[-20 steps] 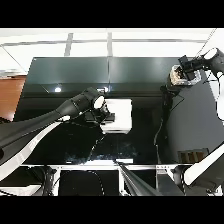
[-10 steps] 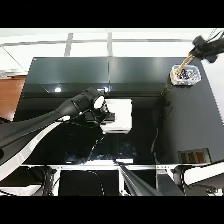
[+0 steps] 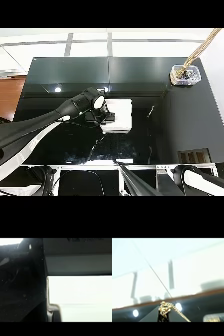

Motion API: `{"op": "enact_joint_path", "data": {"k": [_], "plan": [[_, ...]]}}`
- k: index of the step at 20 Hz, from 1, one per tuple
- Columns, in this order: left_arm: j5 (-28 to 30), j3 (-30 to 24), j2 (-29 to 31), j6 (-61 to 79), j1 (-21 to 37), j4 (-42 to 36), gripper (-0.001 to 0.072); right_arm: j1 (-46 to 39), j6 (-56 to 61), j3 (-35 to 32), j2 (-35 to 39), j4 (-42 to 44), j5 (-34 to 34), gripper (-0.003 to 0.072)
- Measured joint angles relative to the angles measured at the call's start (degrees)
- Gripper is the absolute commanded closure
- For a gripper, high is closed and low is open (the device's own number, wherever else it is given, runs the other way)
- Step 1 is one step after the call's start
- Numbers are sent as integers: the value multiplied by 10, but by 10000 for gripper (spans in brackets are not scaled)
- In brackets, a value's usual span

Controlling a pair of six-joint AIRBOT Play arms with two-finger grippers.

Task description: Fold the box and place the chain.

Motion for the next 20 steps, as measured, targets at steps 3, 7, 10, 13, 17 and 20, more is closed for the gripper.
{"op": "enact_joint_path", "data": {"k": [3, 7, 10, 13, 17, 20], "plan": [[0, 0, 0, 0, 0, 0, 684, 0, -14, 46, 30, 45, 19, 678], [0, 0, 0, 0, 0, 0, 684, 0, -30, 79, 55, 123, 49, 678], [0, 0, 0, 0, 0, 0, 684, 0, -38, 87, 64, 182, 83, 676], [-1, 0, 0, 0, 0, 0, 684, 9, -43, 89, 69, 233, 135, 676], [-3, 0, 0, 0, 0, 0, 684, 76, -54, 64, 82, 263, 189, 677], [-5, 0, 0, 0, 0, 0, 684, 153, -59, 39, 87, 262, 201, 677]]}}
